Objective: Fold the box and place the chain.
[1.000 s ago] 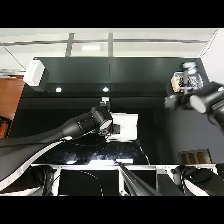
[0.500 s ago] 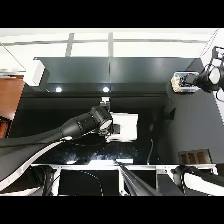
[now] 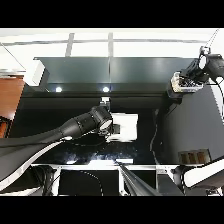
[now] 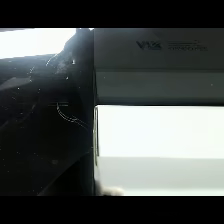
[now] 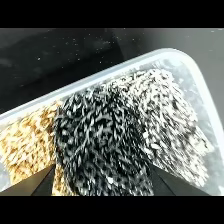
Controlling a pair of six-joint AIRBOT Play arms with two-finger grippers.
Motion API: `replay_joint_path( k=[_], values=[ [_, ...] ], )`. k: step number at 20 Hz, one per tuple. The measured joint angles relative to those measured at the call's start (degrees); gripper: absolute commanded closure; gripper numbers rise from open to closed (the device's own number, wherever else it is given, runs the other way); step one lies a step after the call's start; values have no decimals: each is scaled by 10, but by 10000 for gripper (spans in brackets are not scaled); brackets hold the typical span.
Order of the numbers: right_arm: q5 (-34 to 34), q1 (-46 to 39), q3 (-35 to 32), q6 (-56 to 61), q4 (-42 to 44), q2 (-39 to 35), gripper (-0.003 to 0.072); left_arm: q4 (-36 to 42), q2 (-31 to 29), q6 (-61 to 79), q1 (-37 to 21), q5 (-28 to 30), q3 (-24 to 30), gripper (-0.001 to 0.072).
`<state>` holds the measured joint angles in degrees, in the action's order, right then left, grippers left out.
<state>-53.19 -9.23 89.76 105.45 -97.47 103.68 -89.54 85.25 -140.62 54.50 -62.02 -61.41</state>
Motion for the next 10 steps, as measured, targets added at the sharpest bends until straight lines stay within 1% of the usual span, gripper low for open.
replay_joint_path(
  k=[1, 2, 3, 4, 5, 8, 10],
  values=[
    [-2, -1, 5, 0, 3, 9, 203, 0, 0, 0, 0, 0, 0, 684],
    [-3, -2, 9, 0, 5, 15, 270, 0, 0, 0, 0, 0, 0, 684],
    [-4, -4, 12, -2, 7, 20, 519, 0, 0, 0, 0, 0, 0, 684],
    [-4, -4, 15, -2, 10, 23, 648, 0, 0, 0, 0, 0, 0, 684],
    [-7, -5, 18, -2, 11, 25, 676, 0, 0, 0, 0, 0, 0, 684],
    [-30, -7, 29, -5, 13, 21, 676, 0, 0, 0, 0, 0, 0, 684],
    [-46, -7, 38, -21, 13, 3, 677, 0, 0, 0, 0, 0, 0, 684]
  ],
)
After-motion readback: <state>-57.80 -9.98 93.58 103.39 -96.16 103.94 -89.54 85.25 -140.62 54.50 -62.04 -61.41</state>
